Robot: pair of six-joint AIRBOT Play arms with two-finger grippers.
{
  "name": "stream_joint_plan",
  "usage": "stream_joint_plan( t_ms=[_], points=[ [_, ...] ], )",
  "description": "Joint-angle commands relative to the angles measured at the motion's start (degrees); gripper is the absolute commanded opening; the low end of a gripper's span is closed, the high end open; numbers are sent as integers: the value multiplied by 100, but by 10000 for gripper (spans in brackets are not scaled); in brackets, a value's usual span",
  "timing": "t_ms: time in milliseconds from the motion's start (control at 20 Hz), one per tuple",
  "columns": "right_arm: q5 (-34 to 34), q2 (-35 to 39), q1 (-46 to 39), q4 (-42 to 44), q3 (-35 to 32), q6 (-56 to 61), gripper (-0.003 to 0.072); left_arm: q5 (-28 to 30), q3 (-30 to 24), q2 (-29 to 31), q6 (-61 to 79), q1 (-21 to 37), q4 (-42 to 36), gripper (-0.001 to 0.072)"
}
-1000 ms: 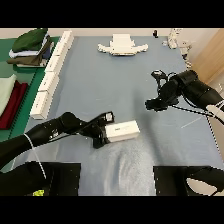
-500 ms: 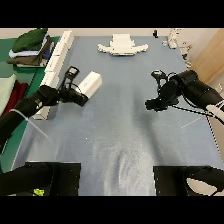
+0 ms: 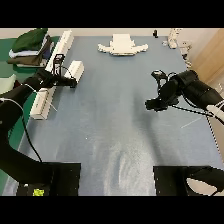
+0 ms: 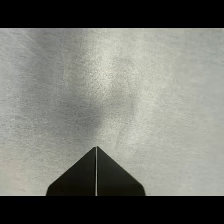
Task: Fold the box.
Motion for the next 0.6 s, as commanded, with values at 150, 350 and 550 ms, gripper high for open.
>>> stream_joint_plan(
  t_ms=[150, 350, 550],
  points=[
    [2, -4, 0, 0, 2, 2, 8, -7, 883, -704, -1738, 210, 1582, 511],
    [0, -4, 0, 0, 2, 0, 8, -122, 1099, -859, -1751, 374, 1580, 511],
    [2, -4, 0, 0, 2, 0, 8, -70, 1145, -925, -1727, 365, 1578, 511]
  ],
)
